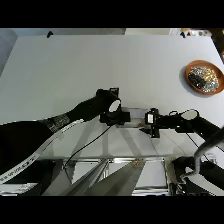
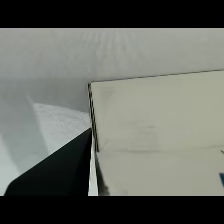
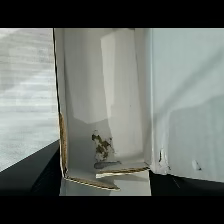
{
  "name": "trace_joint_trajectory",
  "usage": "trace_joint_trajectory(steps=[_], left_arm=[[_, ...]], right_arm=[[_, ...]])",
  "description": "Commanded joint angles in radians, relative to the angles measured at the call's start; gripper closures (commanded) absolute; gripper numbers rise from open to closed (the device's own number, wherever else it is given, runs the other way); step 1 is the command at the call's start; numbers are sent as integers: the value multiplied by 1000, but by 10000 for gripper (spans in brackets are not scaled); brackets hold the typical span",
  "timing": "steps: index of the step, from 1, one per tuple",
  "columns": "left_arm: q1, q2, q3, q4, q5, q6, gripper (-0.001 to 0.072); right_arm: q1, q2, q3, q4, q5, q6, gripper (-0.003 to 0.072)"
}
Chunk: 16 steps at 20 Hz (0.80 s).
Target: Fold the box and place the chain.
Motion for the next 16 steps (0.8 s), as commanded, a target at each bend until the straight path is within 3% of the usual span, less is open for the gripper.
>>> trace_joint_trajectory(steps=[1, 5, 8, 9, 10, 15, 16], left_arm=[[-18, -17, 2, 21, -18, -37, 443], [-29, -29, 2, 28, -28, -37, 568], [-27, -27, 2, 29, -35, -71, 596], [-27, -27, 2, 29, -34, -73, 677], [-27, -27, 2, 29, -34, -74, 707], [-27, -27, 3, 29, -34, -81, 707], [-24, -26, 3, 28, -34, -77, 677]], right_arm=[[0, 0, 0, 0, 0, 0, 286], [0, 0, 0, 0, 0, 0, 286], [0, 0, 0, 0, 0, 0, 286], [0, 0, 0, 0, 0, 0, 286], [0, 0, 0, 0, 0, 0, 286], [0, 0, 0, 0, 0, 0, 286], [0, 0, 0, 0, 0, 0, 286]])
